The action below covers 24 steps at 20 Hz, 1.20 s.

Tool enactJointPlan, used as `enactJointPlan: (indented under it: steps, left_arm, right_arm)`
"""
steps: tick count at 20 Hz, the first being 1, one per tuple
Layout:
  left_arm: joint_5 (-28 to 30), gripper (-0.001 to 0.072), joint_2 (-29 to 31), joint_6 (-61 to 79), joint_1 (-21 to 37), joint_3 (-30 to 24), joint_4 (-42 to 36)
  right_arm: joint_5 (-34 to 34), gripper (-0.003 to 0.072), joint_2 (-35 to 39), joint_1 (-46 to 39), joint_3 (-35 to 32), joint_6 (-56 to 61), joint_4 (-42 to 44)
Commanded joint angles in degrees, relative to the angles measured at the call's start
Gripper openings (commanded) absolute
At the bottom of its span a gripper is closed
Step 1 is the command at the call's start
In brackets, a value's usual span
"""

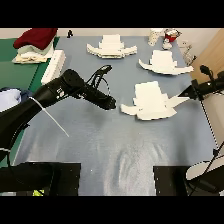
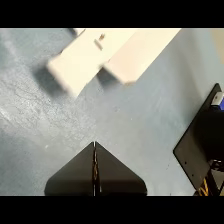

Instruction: Fold the box.

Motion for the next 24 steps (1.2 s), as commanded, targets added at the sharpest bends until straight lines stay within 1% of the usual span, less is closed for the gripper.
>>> enactJointPlan:
  steps: [1,4,6,8,9,11,13,15,16,17,18,19,21,22,23,24]
  left_arm:
    - [0.59,0.0016,0.0,0.15,0.02,0.0,-0.48]
    - [-1.66,0.0015,0.04,0.15,0.13,0.0,-0.28]
    - [-5.29,0.0014,0.35,0.15,0.7,-0.02,0.72]
    - [-9.53,0.0013,1.62,-0.68,1.77,-0.46,3.34]
    - [-10.58,0.0013,3.19,-0.92,2.32,-1.66,3.87]
    - [-10.62,0.0013,8.07,-2.23,3.21,-5.88,3.78]
    - [-10.16,0.0014,13.42,-2.58,3.3,-10.8,3.78]
    - [-8.66,0.0015,17.38,-3.98,3.28,-14.4,3.78]
    - [-8.41,0.0015,18.51,-3.96,3.3,-15.26,3.78]
    - [-8.48,0.0015,18.95,-3.93,3.3,-15.41,3.78]
    - [-8.5,0.0015,18.93,-3.93,3.28,-15.41,3.37]
    - [-8.48,0.0016,18.84,-3.96,3.23,-15.41,3.23]
    - [-8.48,0.0017,18.8,-3.96,3.21,-15.41,3.13]
    - [-8.81,0.0017,18.8,-3.91,3.21,-15.41,3.13]
    - [-9.4,0.0017,18.8,-3.89,3.19,-15.41,3.13]
    - [-9.86,0.0018,18.8,-3.89,3.19,-15.41,3.13]
  right_arm:
    - [6.49,0.0002,6.51,9.18,-5.9,4.7,0.57]
    - [12.52,0.0002,14.29,15.63,-15.89,8.66,-3.08]
    - [16.04,0.0002,20.15,19.3,-24.13,9.66,-5.05]
    - [19.32,0.0002,26.86,22.34,-33.07,10.62,-5.2]
    - [20.5,0.0002,30.14,23.32,-37.07,10.67,-5.18]
    - [21.84,0.0002,36.65,24.59,-44.61,11.1,-5.22]
    - [24.44,0.0002,42.36,25.83,-50.03,11.13,-5.51]
    - [27.36,0.0002,45.57,26.51,-52.7,12.66,-5.77]
    - [27.5,0.0005,45.92,26.51,-53.05,12.66,-5.81]
    - [27.06,0.0043,45.79,26.51,-53.02,12.66,-6.08]
    - [26.71,0.0171,45.68,26.49,-53.02,12.66,-6.36]
    - [26.32,0.0205,45.44,26.49,-53.02,12.66,-6.43]
    - [25.62,0.0205,44.89,26.49,-53.02,12.68,-7.43]
    - [25.42,0.0226,44.63,26.49,-53.02,12.66,-7.72]
    - [25.09,0.0319,44.28,26.51,-53.02,12.66,-7.67]
    - [24.63,0.033,44.11,26.51,-53.02,12.66,-7.52]
